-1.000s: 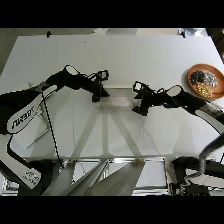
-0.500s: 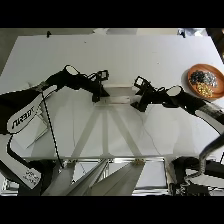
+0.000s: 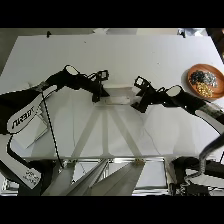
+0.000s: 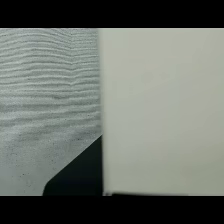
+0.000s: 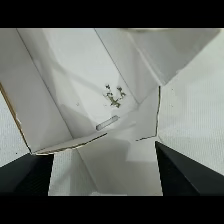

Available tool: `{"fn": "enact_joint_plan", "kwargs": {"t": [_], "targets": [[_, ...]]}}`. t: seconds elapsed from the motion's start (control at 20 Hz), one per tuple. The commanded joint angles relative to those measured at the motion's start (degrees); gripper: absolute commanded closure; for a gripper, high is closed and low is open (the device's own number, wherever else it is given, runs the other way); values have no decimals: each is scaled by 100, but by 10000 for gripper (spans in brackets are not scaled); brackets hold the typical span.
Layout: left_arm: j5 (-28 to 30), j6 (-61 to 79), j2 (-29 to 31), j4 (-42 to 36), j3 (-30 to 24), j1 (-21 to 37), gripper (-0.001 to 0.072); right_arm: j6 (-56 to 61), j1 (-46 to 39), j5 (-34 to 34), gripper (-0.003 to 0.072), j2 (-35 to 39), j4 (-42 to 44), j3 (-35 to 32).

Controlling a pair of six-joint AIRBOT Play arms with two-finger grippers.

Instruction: Fold the box and place the chain.

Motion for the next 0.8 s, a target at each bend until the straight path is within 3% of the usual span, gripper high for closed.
{"fn": "enact_joint_plan", "kwargs": {"t": [0.0,0.5,0.75], "targets": [[0,0,2,2,4,-2,700,-529,7,234,-3,0,149,72],[0,0,2,2,4,-2,700,-1062,4,160,-3,-94,234,267],[0,0,2,2,4,-2,700,-1058,-90,470,-3,-463,234,673]]}}
